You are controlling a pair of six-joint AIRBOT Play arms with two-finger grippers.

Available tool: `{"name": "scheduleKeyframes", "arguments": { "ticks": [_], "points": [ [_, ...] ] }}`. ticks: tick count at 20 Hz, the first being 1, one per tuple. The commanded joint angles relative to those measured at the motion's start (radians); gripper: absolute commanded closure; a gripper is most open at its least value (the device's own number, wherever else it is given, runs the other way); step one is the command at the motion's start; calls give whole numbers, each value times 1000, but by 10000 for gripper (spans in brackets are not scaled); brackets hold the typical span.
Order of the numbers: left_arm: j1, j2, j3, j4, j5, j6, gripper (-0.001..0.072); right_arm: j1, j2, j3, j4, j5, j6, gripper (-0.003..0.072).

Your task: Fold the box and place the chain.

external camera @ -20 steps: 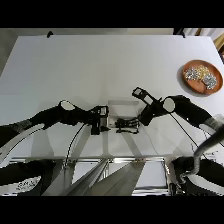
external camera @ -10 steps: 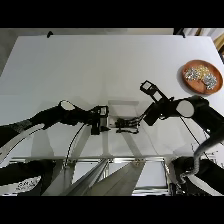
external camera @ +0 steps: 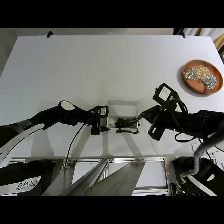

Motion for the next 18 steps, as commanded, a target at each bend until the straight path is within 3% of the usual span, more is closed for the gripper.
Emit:
{"name": "scheduleKeyframes", "arguments": {
  "ticks": [1,6,8,11,13,14,18],
  "points": [
    [1,1,0,0,0,0,570,93,-19,1,36,-96,0,668],
    [1,1,0,0,0,0,570,100,-281,1,40,-111,-1,664],
    [1,1,0,0,0,0,570,100,-387,1,40,-121,0,546],
    [1,1,0,0,0,0,570,100,-492,1,41,-140,0,543],
    [1,1,0,0,0,0,570,96,-496,1,45,-128,0,536],
    [1,1,0,0,0,0,570,82,-478,1,60,-115,2,492],
    [1,1,0,0,0,0,570,-57,-284,0,42,79,30,488]
  ]
}}
